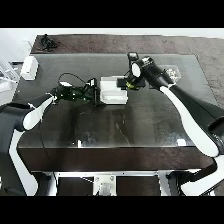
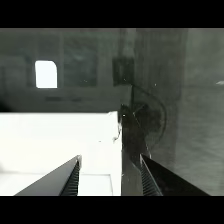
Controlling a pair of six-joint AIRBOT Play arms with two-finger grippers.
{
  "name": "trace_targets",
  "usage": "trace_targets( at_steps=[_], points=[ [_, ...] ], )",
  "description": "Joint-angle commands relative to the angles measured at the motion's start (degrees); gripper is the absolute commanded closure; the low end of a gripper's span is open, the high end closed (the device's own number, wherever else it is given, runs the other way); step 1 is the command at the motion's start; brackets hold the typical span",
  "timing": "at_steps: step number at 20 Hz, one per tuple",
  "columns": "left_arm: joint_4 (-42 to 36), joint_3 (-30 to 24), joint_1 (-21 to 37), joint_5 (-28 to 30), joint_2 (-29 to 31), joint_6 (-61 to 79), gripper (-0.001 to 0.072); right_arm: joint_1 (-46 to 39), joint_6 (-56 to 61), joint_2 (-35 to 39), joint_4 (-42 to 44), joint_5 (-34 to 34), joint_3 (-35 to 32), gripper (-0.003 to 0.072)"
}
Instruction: Fold the box and place the chain.
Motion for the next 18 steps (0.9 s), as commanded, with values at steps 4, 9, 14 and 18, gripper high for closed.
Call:
trace_targets(
  at_steps=[4, 9, 14, 18],
  points=[
    [0.02, 0.00, 0.04, 0.00, 0.00, 0.00, 0.0429, -0.70, -8.24, 11.13, -17.92, -0.72, 0.04, 0.0254],
    [0.02, 0.00, 0.04, -0.02, 0.00, 0.00, 0.0429, -10.51, -17.44, 11.32, -16.22, -3.89, 0.02, 0.0279],
    [0.02, 0.00, 0.04, -0.02, 0.00, 0.00, 0.0429, -30.14, -35.98, 6.71, 15.32, -6.54, 0.04, 0.0311],
    [0.02, 0.00, 0.04, -0.02, 0.00, 0.00, 0.0429, -36.13, -44.11, -2.14, 24.17, -6.99, 2.56, 0.0300]
  ],
)
